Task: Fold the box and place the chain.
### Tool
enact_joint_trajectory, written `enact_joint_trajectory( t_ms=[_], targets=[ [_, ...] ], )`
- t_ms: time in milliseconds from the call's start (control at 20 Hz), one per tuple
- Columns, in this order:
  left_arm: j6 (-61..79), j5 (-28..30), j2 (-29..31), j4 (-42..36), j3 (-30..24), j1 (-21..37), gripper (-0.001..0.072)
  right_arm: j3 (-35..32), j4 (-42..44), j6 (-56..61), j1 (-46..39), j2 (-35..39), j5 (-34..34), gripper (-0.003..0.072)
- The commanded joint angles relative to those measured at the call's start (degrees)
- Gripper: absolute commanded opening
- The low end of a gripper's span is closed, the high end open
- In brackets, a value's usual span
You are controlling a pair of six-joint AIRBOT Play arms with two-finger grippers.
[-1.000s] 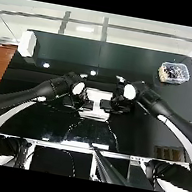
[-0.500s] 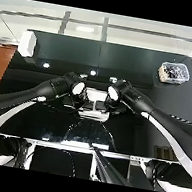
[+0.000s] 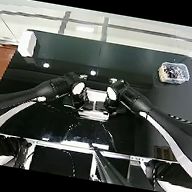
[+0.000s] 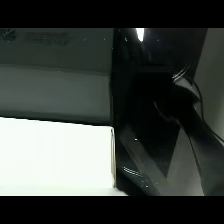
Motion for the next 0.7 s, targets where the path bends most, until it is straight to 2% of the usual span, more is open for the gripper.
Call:
enact_joint_trajectory(
  t_ms=[0, 150, 200, 250, 300, 400, 550, 650],
  targets=[
    [0.3, 0.2, 0.0, 0.2, 0.0, 0.1, 0.0027, -0.1, 0.6, 0.1, 0.1, -0.3, -0.4, 0.0019],
    [0.3, 0.2, 0.0, 0.2, 0.0, 0.1, 0.0027, -0.1, 0.6, 0.1, 0.0, -0.3, -0.4, 0.0022],
    [0.3, 0.2, 0.0, 0.2, 0.0, 0.1, 0.0026, -0.1, 0.7, 0.1, 0.1, -0.3, -0.5, 0.0053],
    [0.3, 0.2, 0.0, 0.2, 0.0, 0.1, 0.0027, -0.1, 0.7, 0.1, 0.1, -0.3, -0.5, 0.0206],
    [0.3, 0.2, 0.0, 0.2, 0.0, 0.1, 0.0027, -0.1, 0.7, 0.1, 0.1, -0.3, -0.5, 0.0209],
    [0.3, 0.2, 0.0, 0.2, 0.0, 0.1, 0.0027, -0.1, 0.6, 0.1, 0.1, -0.3, -0.5, 0.0021],
    [0.3, 0.2, 0.0, 0.3, 0.0, 0.1, 0.0027, -0.1, 0.6, 0.1, 0.0, 0.0, -0.9, 0.0030],
    [0.3, 0.2, 0.0, 0.3, 0.0, 0.1, 0.0027, 0.0, 0.2, 0.1, 0.0, 1.0, -0.4, 0.0402]
  ],
)
